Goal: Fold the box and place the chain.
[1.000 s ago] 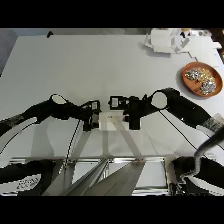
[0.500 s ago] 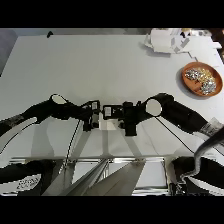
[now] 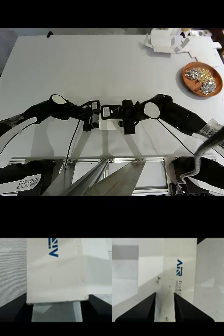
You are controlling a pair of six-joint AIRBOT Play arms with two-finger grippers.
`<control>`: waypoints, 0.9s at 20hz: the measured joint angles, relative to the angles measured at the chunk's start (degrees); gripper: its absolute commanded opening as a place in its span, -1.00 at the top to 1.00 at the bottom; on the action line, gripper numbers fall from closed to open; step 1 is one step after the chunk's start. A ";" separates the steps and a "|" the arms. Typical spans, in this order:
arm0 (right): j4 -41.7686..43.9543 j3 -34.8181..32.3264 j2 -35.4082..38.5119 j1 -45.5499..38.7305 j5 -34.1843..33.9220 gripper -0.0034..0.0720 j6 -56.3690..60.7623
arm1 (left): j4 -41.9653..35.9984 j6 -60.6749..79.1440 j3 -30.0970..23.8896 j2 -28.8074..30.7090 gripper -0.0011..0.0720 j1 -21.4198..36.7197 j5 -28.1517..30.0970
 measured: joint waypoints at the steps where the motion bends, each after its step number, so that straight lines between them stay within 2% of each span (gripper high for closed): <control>1: -0.20 0.00 0.00 0.09 -0.04 0.34 0.02 | 0.00 0.00 0.00 0.00 0.40 0.00 0.00; 2: -0.33 0.00 0.00 0.11 -0.07 0.42 0.02 | 0.00 0.00 0.00 0.00 0.40 0.00 0.00; 5: -0.26 0.00 0.00 0.15 0.07 0.51 0.15 | -0.02 -0.04 0.00 0.00 0.40 0.00 0.00; 9: 0.55 -0.37 0.00 0.37 0.52 0.51 0.15 | 0.00 0.00 0.00 0.00 0.40 0.00 0.00; 11: 0.72 -0.59 0.00 0.42 0.61 0.61 0.15 | 0.00 0.02 0.00 0.00 0.40 0.00 0.00; 18: -0.02 -0.81 0.07 0.46 -1.18 0.65 0.17 | -0.04 -0.04 0.00 0.00 0.40 0.00 0.02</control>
